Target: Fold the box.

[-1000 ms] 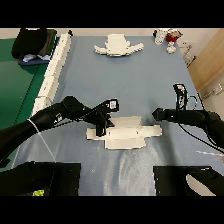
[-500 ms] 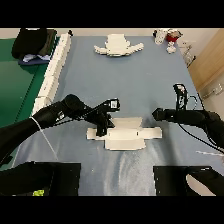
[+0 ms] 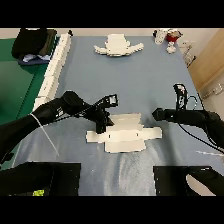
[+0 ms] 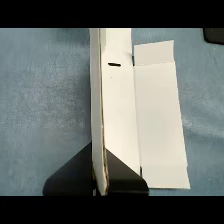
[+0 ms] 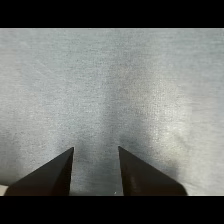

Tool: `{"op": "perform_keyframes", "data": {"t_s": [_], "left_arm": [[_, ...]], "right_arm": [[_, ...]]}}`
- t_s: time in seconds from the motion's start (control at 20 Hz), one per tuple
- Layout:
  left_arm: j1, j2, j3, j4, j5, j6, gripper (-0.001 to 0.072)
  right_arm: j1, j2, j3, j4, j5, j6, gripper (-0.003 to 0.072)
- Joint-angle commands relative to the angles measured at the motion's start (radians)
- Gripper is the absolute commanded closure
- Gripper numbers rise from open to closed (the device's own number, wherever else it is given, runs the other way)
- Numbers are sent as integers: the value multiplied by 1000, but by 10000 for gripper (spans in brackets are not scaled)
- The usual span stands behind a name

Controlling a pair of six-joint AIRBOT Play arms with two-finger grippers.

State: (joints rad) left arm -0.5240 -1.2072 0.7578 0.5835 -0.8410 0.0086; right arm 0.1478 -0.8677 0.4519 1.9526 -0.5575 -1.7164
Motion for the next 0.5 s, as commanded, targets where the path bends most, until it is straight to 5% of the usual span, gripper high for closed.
{"op": "perform_keyframes", "data": {"t_s": [0.0,0.45], "left_arm": [[7,-27,3,0,-35,-9,697],[6,-46,2,0,-68,-9,696]], "right_arm": [[-1,0,1,4,0,0,239],[-1,0,1,8,-29,0,240]]}}
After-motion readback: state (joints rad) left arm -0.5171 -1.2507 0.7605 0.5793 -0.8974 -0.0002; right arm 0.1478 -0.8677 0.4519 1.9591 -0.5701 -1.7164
